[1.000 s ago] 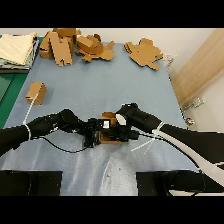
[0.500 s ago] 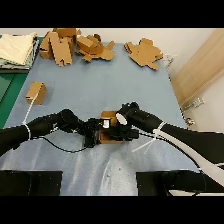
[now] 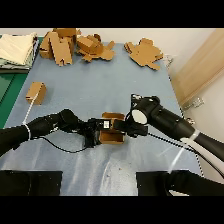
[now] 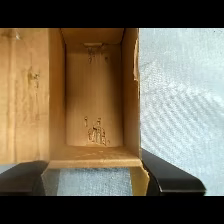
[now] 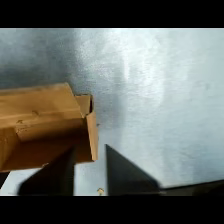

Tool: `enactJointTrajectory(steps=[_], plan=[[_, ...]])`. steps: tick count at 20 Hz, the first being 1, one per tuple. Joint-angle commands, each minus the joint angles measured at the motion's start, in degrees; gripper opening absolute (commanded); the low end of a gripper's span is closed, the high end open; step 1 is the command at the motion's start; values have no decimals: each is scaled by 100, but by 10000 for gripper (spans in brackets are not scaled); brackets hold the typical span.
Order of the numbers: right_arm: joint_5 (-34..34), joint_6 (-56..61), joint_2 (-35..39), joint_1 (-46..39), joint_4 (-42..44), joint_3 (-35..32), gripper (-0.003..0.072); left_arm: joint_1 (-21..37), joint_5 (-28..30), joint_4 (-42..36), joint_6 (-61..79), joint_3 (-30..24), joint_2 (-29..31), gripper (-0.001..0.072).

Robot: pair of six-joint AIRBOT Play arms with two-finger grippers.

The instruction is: Fold the box.

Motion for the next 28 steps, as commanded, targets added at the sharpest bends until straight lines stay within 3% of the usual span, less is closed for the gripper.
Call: enactJointTrajectory(steps=[1, 3, 5, 7, 9, 11, 12, 14, 17, 21, 24, 28], plan=[[546, 66, 717, -116, -579, -63, 1, -2, 0, 4, -2, 2, -2, 290], [549, -74, 1043, -588, -883, -295, 0, -2, 0, 4, -2, 2, -2, 290], [-439, -741, 1182, -1423, -557, -680, -1, -2, 0, 4, -2, 2, -2, 290], [-2116, -2085, 1095, -2590, 1040, -1161, -1, -2, 0, 4, -2, 2, -2, 290], [-3058, -4315, 704, -3633, 3768, -1539, -1, -2, 0, 4, -2, 2, -2, 290], [-2599, -7023, 31, -4216, 6415, -1585, -1, -2, 0, 4, -2, 2, -2, 290], [-2240, -7879, -315, -4317, 7287, -1582, -1, -2, 0, 4, -2, 2, -2, 290], [-1742, -8686, -999, -4301, 8115, -1563, -1, -2, 0, 4, -2, 2, -2, 290], [-905, -9763, -1714, -4148, 8432, -1563, 0, -2, 4, 4, -2, 2, -4, 290], [516, -10445, -1845, -3928, 8192, -1565, 0, -2, 4, 4, -2, 2, -2, 290], [492, -10572, -1486, -3777, 7248, -1572, 1, -2, 0, 4, -2, 2, -2, 290], [-42, -10861, -669, -3410, 6446, -1572, 2, -2, 2, 4, -2, 2, -2, 290]])
